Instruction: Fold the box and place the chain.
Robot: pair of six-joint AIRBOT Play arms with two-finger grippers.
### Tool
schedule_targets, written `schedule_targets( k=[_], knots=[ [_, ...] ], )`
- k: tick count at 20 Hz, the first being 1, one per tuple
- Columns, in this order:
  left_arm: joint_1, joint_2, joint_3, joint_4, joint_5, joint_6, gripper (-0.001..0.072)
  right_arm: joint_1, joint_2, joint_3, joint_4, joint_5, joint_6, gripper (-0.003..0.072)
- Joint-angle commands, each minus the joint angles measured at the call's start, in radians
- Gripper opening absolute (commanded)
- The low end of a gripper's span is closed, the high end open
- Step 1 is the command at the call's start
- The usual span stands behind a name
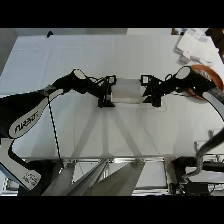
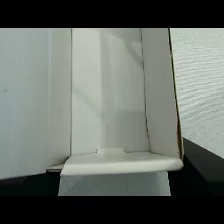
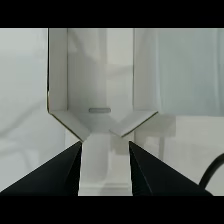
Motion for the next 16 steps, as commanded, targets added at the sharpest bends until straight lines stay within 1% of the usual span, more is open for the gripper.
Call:
schedule_targets(
  k=[1, 2, 3, 4, 5, 6, 7, 8, 11, 13, 14, 15, 16],
  knots=[
    [0.000, 0.000, 0.000, 0.000, 0.000, 0.000, 0.0278, 0.013, -0.006, 0.001, 0.041, -0.004, -0.015, 0.0299],
    [0.000, 0.000, 0.000, 0.000, 0.000, 0.000, 0.0278, 0.021, -0.006, 0.001, 0.040, -0.004, -0.020, 0.0299],
    [0.000, 0.000, 0.000, 0.000, 0.000, 0.000, 0.0278, 0.032, -0.006, 0.000, 0.040, -0.006, -0.020, 0.0283],
    [0.000, 0.000, 0.000, 0.000, 0.000, 0.000, 0.0278, 0.041, -0.006, 0.001, 0.040, -0.007, -0.020, 0.0240],
    [0.000, 0.000, 0.000, 0.000, 0.000, 0.000, 0.0278, 0.050, -0.006, 0.001, 0.040, -0.007, -0.020, 0.0218],
    [0.000, 0.000, 0.000, 0.000, 0.000, 0.000, 0.0278, 0.056, -0.006, 0.001, 0.040, -0.008, -0.020, 0.0217],
    [0.000, 0.000, 0.000, 0.000, 0.000, 0.000, 0.0278, 0.062, -0.006, 0.001, 0.040, -0.008, -0.020, 0.0166],
    [0.000, 0.000, 0.000, 0.000, 0.000, 0.000, 0.0278, 0.068, -0.006, 0.000, 0.040, -0.008, -0.020, 0.0151],
    [0.000, 0.000, 0.000, 0.000, 0.000, 0.000, 0.0278, 0.089, -0.006, 0.000, 0.040, -0.044, -0.019, 0.0152],
    [0.000, 0.000, 0.000, 0.000, 0.000, 0.000, 0.0278, 0.094, -0.007, 0.001, 0.045, -0.086, -0.014, 0.0162],
    [0.000, 0.000, 0.000, 0.000, 0.000, 0.000, 0.0278, 0.094, -0.007, 0.001, 0.047, -0.096, -0.014, 0.0219],
    [0.000, 0.000, 0.000, 0.000, 0.000, 0.000, 0.0278, 0.094, -0.007, 0.000, 0.047, -0.101, -0.014, 0.0293],
    [0.000, 0.000, 0.000, 0.000, 0.000, 0.000, 0.0278, 0.094, -0.007, 0.001, 0.047, -0.100, -0.013, 0.0335]
  ],
)
